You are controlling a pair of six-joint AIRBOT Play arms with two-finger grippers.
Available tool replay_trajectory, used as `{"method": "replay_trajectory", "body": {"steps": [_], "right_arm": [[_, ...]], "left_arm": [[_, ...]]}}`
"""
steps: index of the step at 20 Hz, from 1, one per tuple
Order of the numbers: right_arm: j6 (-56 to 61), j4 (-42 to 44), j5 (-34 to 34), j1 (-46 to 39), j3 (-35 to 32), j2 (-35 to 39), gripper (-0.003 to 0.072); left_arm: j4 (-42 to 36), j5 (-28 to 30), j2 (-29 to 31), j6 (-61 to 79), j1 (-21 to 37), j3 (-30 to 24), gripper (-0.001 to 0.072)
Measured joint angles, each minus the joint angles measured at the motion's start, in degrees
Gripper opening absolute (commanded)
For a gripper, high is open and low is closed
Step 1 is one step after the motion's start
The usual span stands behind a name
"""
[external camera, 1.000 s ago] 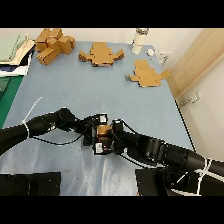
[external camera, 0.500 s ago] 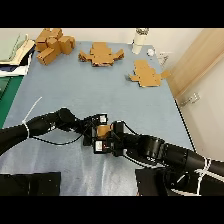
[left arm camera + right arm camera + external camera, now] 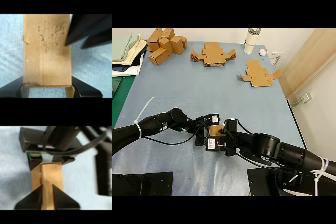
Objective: Fold the box.
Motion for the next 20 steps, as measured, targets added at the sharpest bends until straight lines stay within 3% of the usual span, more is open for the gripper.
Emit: {"method": "replay_trajectory", "body": {"steps": [1, 2, 3, 4, 8, 11, 15, 20], "right_arm": [[1.1, 0.2, -0.6, 0.0, 0.7, 1.0, 0.032], [3.4, 0.3, -1.8, 0.0, 1.4, 2.0, 0.0259], [6.5, 0.5, -3.1, 0.0, 2.0, 3.1, 0.0092], [10.9, 0.7, -4.8, -0.1, 2.5, 4.3, 0.0003], [32.6, 3.7, -13.1, -0.1, 3.0, 8.4, 0.0001], [46.0, 7.7, -15.2, -0.6, 1.6, 9.7, 0.0], [54.3, 17.2, -8.8, -5.7, -2.3, 10.2, 0.0], [48.3, 36.2, -0.2, -16.0, -4.9, 6.6, -0.0001]], "left_arm": [[0.0, 0.0, 0.0, 0.0, 0.0, 0.0, 0.0527], [0.0, 0.0, 0.0, 0.0, 0.0, 0.0, 0.0527], [0.0, 0.0, 0.0, 0.0, 0.0, 0.0, 0.0528], [0.0, 0.0, 0.0, 0.0, 0.0, 0.0, 0.0527], [0.0, 0.0, 0.0, 0.0, 0.0, 0.0, 0.0527], [0.0, 0.0, 0.0, 0.0, 0.0, 0.0, 0.0527], [0.0, 0.0, 0.0, 0.0, 0.0, 0.0, 0.0528], [0.0, 0.0, 0.0, 0.0, 0.0, 0.0, 0.0527]]}}
